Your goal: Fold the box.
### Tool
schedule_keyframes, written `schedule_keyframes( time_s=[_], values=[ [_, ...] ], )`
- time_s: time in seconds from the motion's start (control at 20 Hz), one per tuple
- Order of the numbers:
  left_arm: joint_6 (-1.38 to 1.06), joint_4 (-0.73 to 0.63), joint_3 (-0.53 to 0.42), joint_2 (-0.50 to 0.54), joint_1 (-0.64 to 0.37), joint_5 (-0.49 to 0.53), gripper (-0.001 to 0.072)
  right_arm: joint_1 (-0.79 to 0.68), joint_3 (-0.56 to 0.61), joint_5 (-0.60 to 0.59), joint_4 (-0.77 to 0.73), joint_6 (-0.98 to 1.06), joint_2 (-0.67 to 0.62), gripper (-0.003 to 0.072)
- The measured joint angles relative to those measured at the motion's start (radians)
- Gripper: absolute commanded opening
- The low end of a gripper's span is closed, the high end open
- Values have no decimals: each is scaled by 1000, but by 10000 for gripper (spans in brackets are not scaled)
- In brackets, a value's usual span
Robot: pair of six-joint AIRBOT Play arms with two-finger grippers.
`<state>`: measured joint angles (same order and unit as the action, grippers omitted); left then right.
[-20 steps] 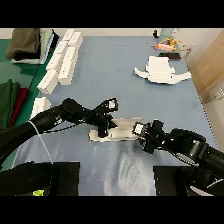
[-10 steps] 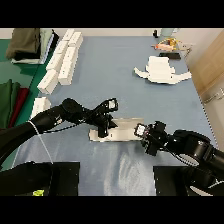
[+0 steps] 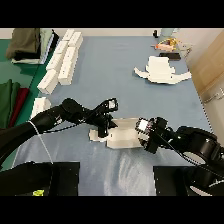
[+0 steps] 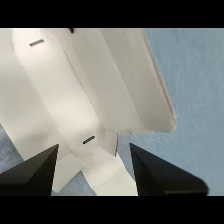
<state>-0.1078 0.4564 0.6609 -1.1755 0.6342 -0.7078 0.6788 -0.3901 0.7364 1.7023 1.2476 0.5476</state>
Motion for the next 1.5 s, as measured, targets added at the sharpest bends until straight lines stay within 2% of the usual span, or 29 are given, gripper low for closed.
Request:
schedule_keyframes(
  time_s=[0.65,1.1,1.25,1.5],
  values=[
    [0,1,0,0,2,-2,15,0,-27,26,-9,3,56,719],
    [0,0,0,0,2,-1,15,0,-27,130,-43,10,32,718],
    [0,0,0,0,2,-1,15,0,-24,138,-87,-11,30,719],
    [0,0,0,0,2,-1,15,0,29,136,-242,-198,30,716]
  ],
)
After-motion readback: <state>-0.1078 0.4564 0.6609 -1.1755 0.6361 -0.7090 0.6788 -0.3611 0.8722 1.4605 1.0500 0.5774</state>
